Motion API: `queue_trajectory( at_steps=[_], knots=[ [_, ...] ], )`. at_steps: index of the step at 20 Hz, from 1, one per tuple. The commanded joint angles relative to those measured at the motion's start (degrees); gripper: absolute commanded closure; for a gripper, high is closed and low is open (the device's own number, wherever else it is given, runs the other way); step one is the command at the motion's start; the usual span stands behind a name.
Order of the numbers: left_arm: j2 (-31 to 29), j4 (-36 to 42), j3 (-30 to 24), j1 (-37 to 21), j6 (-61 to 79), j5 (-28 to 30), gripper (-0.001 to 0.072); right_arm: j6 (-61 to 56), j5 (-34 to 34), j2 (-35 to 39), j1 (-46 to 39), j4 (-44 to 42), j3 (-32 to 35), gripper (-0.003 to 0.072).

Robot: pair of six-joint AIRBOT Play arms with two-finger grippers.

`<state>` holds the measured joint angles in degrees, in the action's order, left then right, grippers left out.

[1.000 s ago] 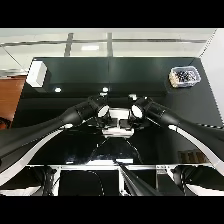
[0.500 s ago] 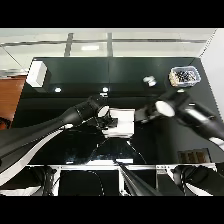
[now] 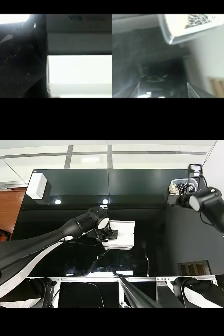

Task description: Fold the box and place the chain.

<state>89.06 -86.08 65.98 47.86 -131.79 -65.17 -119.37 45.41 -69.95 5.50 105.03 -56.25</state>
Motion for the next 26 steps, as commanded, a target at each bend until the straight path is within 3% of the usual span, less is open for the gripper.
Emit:
queue_trajectory(
  at_steps=[1, 7, 9, 11, 15, 16, 17, 18, 19, 20, 21, 26],
  knots=[
    [0.02, -0.31, 0.02, -0.04, 0.02, 0.15, 0.0685, 2.97, -3.39, -11.67, -10.86, -10.99, -10.29, -0.0018],
    [0.02, -0.24, 0.02, -0.04, 0.02, 0.13, 0.0685, 4.83, 20.28, -38.58, -16.74, -17.07, -48.63, -0.0017],
    [0.02, -0.22, 0.02, -0.04, 0.0, 0.13, 0.0685, 4.81, 22.8, -44.28, -17.53, -18.75, -56.02, 0.0052],
    [0.02, -0.22, 0.02, -0.04, 0.0, -0.09, 0.0685, 4.79, 24.63, -48.37, -17.97, -19.12, -60.78, 0.0052],
    [0.02, -0.22, 0.02, -0.04, 0.02, -0.09, 0.0685, 4.72, 23.76, -51.41, -18.62, -19.47, -61.44, 0.0053],
    [0.02, -0.22, 0.02, -0.04, 0.0, -0.11, 0.0685, 4.76, 23.89, -51.93, -18.71, -19.47, -61.42, 0.0123],
    [0.02, -0.22, 0.02, -0.04, 0.0, -0.11, 0.0685, 5.22, 23.89, -52.3, -18.73, -19.69, -61.42, 0.0239],
    [0.02, -0.2, 0.02, -0.04, 0.02, -0.11, 0.0685, 6.71, 24.17, -52.26, -18.71, -20.52, -61.42, 0.0457],
    [0.02, -0.2, 0.02, -0.04, 0.0, -0.07, 0.0684, 8.22, 24.81, -52.09, -18.71, -21.51, -61.44, 0.0569],
    [0.02, -0.22, 0.02, -0.04, 0.0, -0.02, 0.0685, 9.88, 25.75, -51.74, -18.73, -22.05, -61.55, 0.057],
    [0.02, -0.22, 0.02, -0.04, 0.0, -0.02, 0.0685, 11.32, 26.84, -51.01, -18.73, -22.05, -61.57, 0.068],
    [0.02, -0.2, 0.02, -0.04, 0.0, -0.04, 0.0685, 22.53, 28.37, -40.81, -18.71, -21.99, -61.55, 0.0671]
  ],
)
